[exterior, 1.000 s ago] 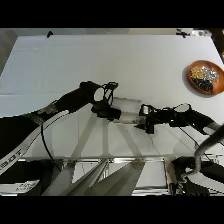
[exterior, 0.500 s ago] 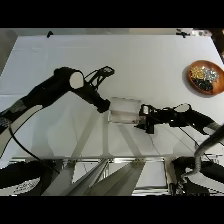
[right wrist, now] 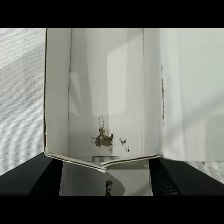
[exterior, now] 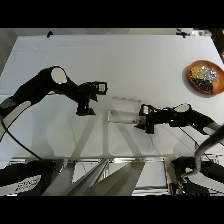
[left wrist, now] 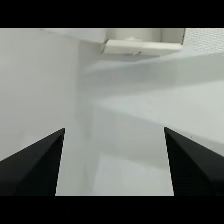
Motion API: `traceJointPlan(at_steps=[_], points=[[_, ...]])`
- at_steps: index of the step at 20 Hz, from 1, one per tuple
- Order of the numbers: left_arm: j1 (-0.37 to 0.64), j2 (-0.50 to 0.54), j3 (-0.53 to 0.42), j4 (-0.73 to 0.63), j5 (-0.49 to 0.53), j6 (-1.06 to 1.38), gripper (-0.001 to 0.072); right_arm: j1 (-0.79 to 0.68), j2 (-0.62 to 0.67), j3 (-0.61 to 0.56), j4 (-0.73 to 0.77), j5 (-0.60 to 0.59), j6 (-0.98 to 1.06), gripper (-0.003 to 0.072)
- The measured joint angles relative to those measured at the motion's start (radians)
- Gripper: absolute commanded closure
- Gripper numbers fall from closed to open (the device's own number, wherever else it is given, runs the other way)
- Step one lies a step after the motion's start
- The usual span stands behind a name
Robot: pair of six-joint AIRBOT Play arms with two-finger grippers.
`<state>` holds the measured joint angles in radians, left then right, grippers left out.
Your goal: Fold the box and place the chain.
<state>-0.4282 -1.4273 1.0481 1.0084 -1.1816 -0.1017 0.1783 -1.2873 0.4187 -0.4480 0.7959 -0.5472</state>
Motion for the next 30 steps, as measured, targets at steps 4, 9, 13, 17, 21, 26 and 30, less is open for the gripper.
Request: traceJointPlan(at_steps=[4, 9, 13, 17, 21, 26, 30], points=[[-0.020, -0.087, -0.011, -0.127, 0.045, 0.119, -0.0001, 0.000, 0.000, 0.000, 0.000, 0.000, 0.000, 0.0226], [-0.058, -0.148, -0.015, -0.209, 0.087, 0.203, -0.0002, 0.000, 0.000, 0.000, 0.000, 0.000, 0.000, 0.0226], [-0.083, -0.172, -0.015, -0.223, 0.093, 0.224, -0.0002, 0.000, 0.000, 0.000, 0.000, 0.000, 0.000, 0.0226], [-0.100, -0.182, -0.015, -0.242, 0.092, 0.229, -0.0002, 0.000, 0.000, 0.000, 0.001, 0.000, 0.001, 0.0226], [-0.104, -0.185, -0.016, -0.233, 0.085, 0.230, -0.0001, 0.000, 0.000, 0.000, 0.000, 0.000, 0.001, 0.0226], [-0.121, -0.185, -0.038, -0.246, 0.096, 0.213, 0.0001, 0.000, 0.000, 0.000, -0.002, 0.002, -0.002, 0.0226], [-0.132, -0.185, -0.065, -0.268, 0.128, 0.180, 0.0011, 0.000, 0.000, 0.000, -0.003, 0.003, -0.002, 0.0226]])
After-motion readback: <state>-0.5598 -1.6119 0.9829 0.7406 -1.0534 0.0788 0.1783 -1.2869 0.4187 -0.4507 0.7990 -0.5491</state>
